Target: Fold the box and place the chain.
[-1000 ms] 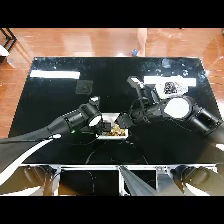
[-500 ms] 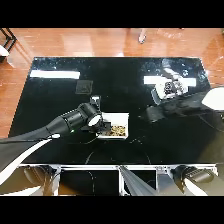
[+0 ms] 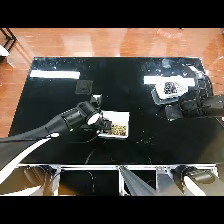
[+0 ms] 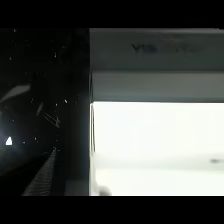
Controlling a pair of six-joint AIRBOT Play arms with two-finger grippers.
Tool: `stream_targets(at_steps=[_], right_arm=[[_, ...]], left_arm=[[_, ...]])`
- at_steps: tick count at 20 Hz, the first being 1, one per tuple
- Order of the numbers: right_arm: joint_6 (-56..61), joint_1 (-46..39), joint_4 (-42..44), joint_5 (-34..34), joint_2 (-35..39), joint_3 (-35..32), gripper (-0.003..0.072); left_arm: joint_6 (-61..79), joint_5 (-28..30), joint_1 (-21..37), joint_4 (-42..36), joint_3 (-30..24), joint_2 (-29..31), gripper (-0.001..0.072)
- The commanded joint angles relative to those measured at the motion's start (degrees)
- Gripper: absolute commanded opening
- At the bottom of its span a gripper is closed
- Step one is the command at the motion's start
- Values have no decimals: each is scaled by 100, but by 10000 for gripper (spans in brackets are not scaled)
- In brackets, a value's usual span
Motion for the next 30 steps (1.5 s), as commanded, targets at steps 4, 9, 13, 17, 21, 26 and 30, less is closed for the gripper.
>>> stream_targets(at_steps=[4, 9, 13, 17, 21, 26, 30], right_arm=[[-149, -33, -188, 0, 22, 7, 672], [-258, -33, -168, -356, 22, 7, 672], [-402, -31, -125, -195, 22, 4, 705], [63, -31, 621, -173, 22, 7, 720], [1182, -31, 859, -1399, -59, 9, 720], [-343, 216, 1974, -1368, -1217, 597, 719], [-1276, 979, 1075, -1346, -2448, 1668, 719]], left_arm=[[719, -627, -92, 20, 197, 831, 636], [861, -1799, -474, 313, 190, 2551, 621], [1794, -1720, 426, 592, -66, 3558, 622], [3560, -1003, 2046, -1180, -505, 3687, 623], [4511, -619, 2673, -2181, -1161, 3665, 622], [4319, -643, 2686, -2275, -2041, 3665, 622], [4382, -654, 2686, -2345, -2205, 3665, 622]])
